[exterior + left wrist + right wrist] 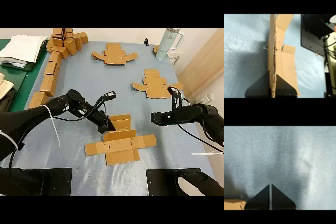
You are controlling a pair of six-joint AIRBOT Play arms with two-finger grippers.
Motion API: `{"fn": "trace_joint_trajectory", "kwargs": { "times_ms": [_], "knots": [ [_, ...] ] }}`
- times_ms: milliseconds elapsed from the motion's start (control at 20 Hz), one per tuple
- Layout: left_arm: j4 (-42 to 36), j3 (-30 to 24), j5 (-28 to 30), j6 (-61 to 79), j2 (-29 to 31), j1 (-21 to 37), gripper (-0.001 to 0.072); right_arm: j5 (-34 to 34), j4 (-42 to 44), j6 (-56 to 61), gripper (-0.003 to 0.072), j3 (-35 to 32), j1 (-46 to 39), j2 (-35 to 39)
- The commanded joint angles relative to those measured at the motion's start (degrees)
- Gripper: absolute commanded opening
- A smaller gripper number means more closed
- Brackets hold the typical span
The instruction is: Fold the box.
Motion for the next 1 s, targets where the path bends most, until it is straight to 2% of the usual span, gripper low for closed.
{"fn": "trace_joint_trajectory", "kwargs": {
  "times_ms": [0, 250, 500, 750, 950],
  "knots": [
    [0.0, -0.6, 6.5, 2.3, 2.0, -3.0, 0.0010, 1.2, 0.4, 1.0, 0.0040, 0.2, 0.0, -1.0],
    [4.6, -0.6, 17.1, 8.5, 8.7, -4.8, 0.0010, 2.4, 0.3, 1.0, 0.0040, 0.2, 0.0, -1.4],
    [6.5, -0.7, 16.6, 9.8, 8.3, -5.3, 0.0011, 5.7, 0.8, 1.0, 0.0040, 0.2, 0.0, -1.4],
    [6.4, -3.7, 21.1, 9.7, 7.9, -7.9, 0.0011, 6.8, 1.2, 1.0, 0.0037, 0.2, 0.0, -1.4],
    [5.5, -6.1, 21.5, 9.7, 7.9, -8.1, 0.0011, 6.8, 1.3, 1.0, 0.0038, 0.2, 0.0, -1.4]
  ]
}}
